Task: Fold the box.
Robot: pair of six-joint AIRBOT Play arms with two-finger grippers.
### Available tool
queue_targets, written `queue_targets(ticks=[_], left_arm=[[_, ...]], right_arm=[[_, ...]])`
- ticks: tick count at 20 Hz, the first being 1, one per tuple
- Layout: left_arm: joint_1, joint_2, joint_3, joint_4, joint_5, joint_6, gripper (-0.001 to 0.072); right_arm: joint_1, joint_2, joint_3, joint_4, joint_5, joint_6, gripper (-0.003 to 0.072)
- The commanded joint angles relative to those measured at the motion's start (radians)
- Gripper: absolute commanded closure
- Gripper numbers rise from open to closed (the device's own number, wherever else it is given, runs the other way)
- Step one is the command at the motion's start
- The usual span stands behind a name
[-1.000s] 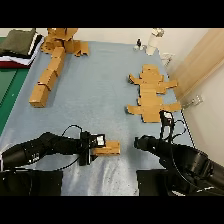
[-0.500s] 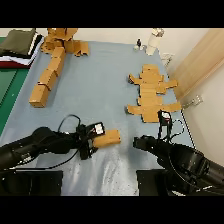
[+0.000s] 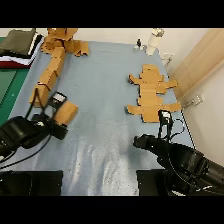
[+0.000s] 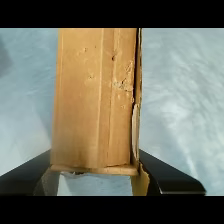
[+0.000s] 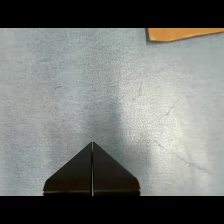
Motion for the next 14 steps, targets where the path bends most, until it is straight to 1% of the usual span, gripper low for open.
queue_targets(ticks=[1,4,7,9,11,12,14], left_arm=[[0.144,0.029,0.0,0.001,0.059,-0.099,0.0234],[0.309,0.029,-0.024,-0.038,0.061,-0.068,0.0234],[0.496,0.029,-0.071,-0.151,0.066,0.042,0.0234],[0.603,0.029,-0.099,-0.19,0.048,0.117,0.0234],[0.681,0.027,-0.103,-0.193,0.002,0.183,0.0234],[0.708,0.027,-0.103,-0.206,-0.04,0.222,0.0234],[0.733,0.019,-0.103,-0.25,-0.127,0.275,0.0234]], right_arm=[[0.0,0.001,0.001,-0.007,0.0,0.0,0.0686],[0.0,0.001,0.001,-0.007,0.0,0.0,0.0686],[0.0,0.001,0.001,-0.008,0.0,0.0,0.0686],[0.0,0.001,0.001,-0.009,0.0,0.0,0.0686],[0.0,0.001,0.001,-0.01,0.001,0.0,0.0686],[0.0,0.001,0.001,-0.01,0.001,0.0,0.0687],[0.0,0.001,0.001,-0.011,0.001,0.0,0.0686]])
